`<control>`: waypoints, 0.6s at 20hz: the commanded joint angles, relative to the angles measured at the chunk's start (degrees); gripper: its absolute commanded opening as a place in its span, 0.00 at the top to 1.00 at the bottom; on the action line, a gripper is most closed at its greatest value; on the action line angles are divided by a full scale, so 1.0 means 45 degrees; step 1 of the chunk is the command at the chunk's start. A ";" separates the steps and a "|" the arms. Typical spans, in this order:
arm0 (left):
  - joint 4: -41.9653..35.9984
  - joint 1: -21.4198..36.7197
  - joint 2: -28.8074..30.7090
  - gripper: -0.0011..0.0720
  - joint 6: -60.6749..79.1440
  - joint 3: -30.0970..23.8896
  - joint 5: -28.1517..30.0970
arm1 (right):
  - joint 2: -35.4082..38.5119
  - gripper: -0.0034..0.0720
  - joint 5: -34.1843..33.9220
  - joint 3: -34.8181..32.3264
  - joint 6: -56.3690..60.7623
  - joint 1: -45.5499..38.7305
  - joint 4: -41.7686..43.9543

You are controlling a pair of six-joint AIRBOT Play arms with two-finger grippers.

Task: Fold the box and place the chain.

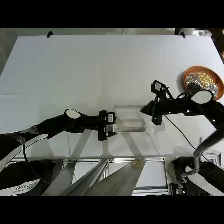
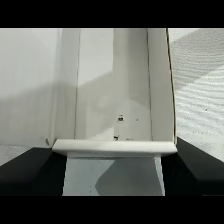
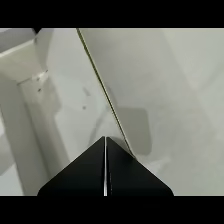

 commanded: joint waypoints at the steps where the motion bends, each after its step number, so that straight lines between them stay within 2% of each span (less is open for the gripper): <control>1: 0.0000 0.0005 0.0005 0.80 0.0005 0.0010 0.0000 | 0.0102 0.94 0.1875 0.0442 -0.0306 -0.0350 -0.3308; 3: 0.0000 0.0010 0.0005 0.80 0.0005 0.0010 0.0000 | 0.0102 0.94 0.1603 0.0437 0.0185 -0.0423 -0.5115; 6: -0.0005 0.0010 0.0005 0.80 0.0000 0.0010 0.0000 | 0.0078 0.94 0.1049 0.0437 0.0121 -0.0699 -0.5527; 7: 0.0000 0.0010 0.0005 0.80 0.0000 0.0010 0.0005 | 0.0000 0.84 0.0947 0.0432 0.0000 -0.0690 -0.5581; 8: 0.0000 0.0010 0.0005 0.80 0.0000 0.0010 0.0000 | -0.0160 0.65 0.0952 0.0432 -0.0121 -0.0636 -0.5561; 12: 0.0000 0.0010 0.0005 0.80 0.0005 0.0010 0.0000 | -0.0622 0.62 0.0850 0.0321 -0.1093 0.0704 -0.5571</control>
